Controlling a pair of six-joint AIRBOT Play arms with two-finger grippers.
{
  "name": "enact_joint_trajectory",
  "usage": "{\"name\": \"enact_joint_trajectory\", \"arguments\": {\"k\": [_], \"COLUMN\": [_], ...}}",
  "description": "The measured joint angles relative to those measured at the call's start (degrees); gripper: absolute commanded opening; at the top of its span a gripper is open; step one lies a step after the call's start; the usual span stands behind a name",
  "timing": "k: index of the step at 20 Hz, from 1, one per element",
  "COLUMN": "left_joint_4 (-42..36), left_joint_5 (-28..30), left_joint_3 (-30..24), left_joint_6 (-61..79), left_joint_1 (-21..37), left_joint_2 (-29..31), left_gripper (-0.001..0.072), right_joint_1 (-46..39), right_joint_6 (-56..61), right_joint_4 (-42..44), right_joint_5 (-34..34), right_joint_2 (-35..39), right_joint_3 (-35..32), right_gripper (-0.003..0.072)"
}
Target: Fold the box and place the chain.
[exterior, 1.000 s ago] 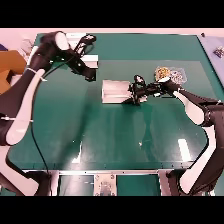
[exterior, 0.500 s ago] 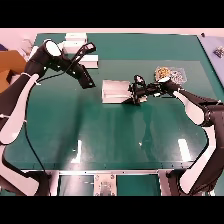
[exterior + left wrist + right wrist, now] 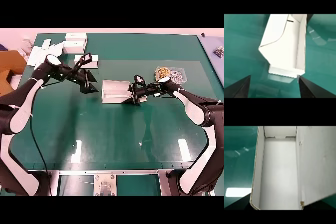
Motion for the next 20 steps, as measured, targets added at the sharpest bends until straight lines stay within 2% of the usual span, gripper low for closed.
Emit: {"name": "enact_joint_trajectory", "arguments": {"k": [2,3,13,20], "left_joint_4": [-0.7,-0.9,-5.4,-6.7], "left_joint_5": [1.7,1.8,-1.9,-5.5], "left_joint_3": [-0.1,-0.1,-0.1,-0.1], "left_joint_6": [1.7,2.3,11.7,16.4], "left_joint_1": [0.2,0.2,0.3,0.2], "left_joint_2": [-0.9,-1.3,-5.9,-7.0], "left_gripper": [0.0663,0.0720,0.0720,0.0720], "right_joint_1": [0.0,0.0,0.0,0.0], "right_joint_6": [0.0,0.0,0.0,0.0], "right_joint_4": [0.0,0.0,0.0,0.0], "right_joint_5": [0.0,0.0,0.0,0.0], "right_joint_2": [0.0,0.0,0.0,0.0], "right_joint_3": [0.0,0.0,0.0,0.0], "right_gripper": [0.0481,0.0481,0.0481,0.0481]}}
